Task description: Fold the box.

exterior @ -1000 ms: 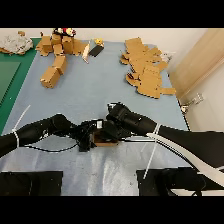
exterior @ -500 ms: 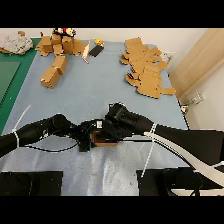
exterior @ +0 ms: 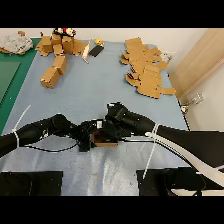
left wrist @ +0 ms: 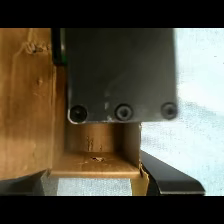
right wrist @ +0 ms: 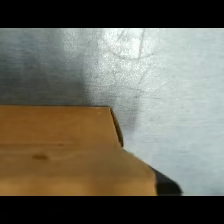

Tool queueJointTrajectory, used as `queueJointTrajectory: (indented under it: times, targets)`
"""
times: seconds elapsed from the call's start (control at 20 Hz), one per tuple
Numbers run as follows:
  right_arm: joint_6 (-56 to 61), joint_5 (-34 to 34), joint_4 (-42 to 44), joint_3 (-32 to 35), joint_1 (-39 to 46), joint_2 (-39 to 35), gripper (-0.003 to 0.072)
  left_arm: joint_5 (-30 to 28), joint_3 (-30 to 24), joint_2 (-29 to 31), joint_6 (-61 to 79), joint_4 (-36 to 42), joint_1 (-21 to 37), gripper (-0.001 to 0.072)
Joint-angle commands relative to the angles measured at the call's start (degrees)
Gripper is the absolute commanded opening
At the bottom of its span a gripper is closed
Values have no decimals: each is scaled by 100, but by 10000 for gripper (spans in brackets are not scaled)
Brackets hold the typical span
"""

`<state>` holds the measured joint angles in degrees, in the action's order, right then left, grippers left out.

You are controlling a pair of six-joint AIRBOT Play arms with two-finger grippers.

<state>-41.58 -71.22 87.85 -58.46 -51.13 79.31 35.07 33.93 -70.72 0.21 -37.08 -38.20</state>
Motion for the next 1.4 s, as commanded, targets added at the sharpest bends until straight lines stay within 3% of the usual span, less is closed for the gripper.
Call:
queueJointTrajectory:
  times: [0.0, 0.25, 0.45, 0.5, 0.55, 0.65, 0.8, 0.9, 0.95, 1.05, 1.15, 1.2, 1.35]
  targets:
    - [116, -249, 0, -4, 7, -348, 440, -2, 4, -2, -4, 0, -4, 461]
    - [365, -743, -269, -4, 13, -1064, 426, -2, 4, -2, -4, 0, -4, 461]
    - [343, -1137, -358, 22, 144, -1106, 396, 0, 4, -2, -4, 0, -4, 461]
    - [337, -1191, -433, 22, 151, -1106, 360, -2, 4, -2, -4, -2, -4, 461]
    - [339, -1246, -570, 22, 151, -1123, 263, -4, 4, -2, -4, 0, -4, 461]
    - [227, -1449, -964, 72, 168, -1200, 6, -2, 4, -2, -4, -2, -4, 461]
    - [-330, -1141, -765, 503, 748, -1364, 4, -2, 4, -2, -4, 0, -4, 461]
    - [-1314, 48, 35, 911, 1585, -1471, 4, -2, 4, -2, -4, 0, -4, 461]
    - [-2192, 785, 857, 1099, 2164, -1473, 4, -2, 4, 0, -4, 0, -4, 461]
    - [-4811, 1714, 3394, 1344, 3381, -1266, 4, -4, 4, -2, -4, 0, -4, 461]
    - [-7287, 1386, 5925, 1307, 4365, -686, 4, -2, 4, -2, -4, 0, -4, 461]
    - [-8126, 1016, 6769, 1235, 4680, -334, 4, -2, 4, 0, -4, 0, -4, 461]
    - [-8701, 219, 7119, 964, 4795, 527, 5, -4, 4, -2, -4, 0, -4, 461]
